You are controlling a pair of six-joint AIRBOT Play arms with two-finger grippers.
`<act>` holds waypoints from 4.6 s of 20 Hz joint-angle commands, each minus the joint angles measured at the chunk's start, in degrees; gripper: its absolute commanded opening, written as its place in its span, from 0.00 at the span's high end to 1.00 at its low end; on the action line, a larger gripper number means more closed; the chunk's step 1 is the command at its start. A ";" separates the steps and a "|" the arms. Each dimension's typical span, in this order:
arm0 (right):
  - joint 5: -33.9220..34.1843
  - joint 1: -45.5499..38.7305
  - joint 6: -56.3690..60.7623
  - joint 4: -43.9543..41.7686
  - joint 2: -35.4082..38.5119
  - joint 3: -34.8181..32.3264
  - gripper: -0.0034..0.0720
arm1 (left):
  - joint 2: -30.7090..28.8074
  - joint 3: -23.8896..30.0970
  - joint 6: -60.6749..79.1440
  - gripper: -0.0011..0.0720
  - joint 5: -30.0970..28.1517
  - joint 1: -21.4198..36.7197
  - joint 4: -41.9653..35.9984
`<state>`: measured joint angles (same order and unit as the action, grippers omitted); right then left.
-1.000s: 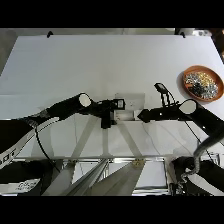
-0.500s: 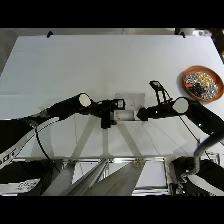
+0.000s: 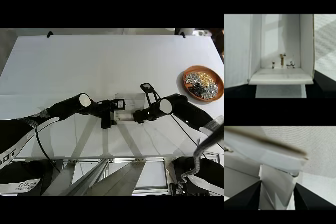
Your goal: Fold the box and place the chain.
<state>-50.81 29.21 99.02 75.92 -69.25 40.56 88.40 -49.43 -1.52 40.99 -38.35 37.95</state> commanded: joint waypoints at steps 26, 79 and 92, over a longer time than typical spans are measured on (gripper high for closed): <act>-4.87 2.51 7.26 7.87 -4.57 5.22 0.50 | -0.02 0.00 -0.02 0.45 -0.02 0.04 0.00; 4.59 -47.01 -5.05 30.53 2.75 16.46 0.09 | -0.02 0.00 -0.02 0.45 1.27 0.04 0.00; -1.77 -50.95 -8.02 14.75 -29.14 33.86 0.27 | -0.02 0.00 -0.02 0.45 1.27 0.04 0.00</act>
<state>-52.12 -21.56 91.35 93.41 -94.48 73.52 88.38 -49.43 -1.54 42.26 -38.33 37.93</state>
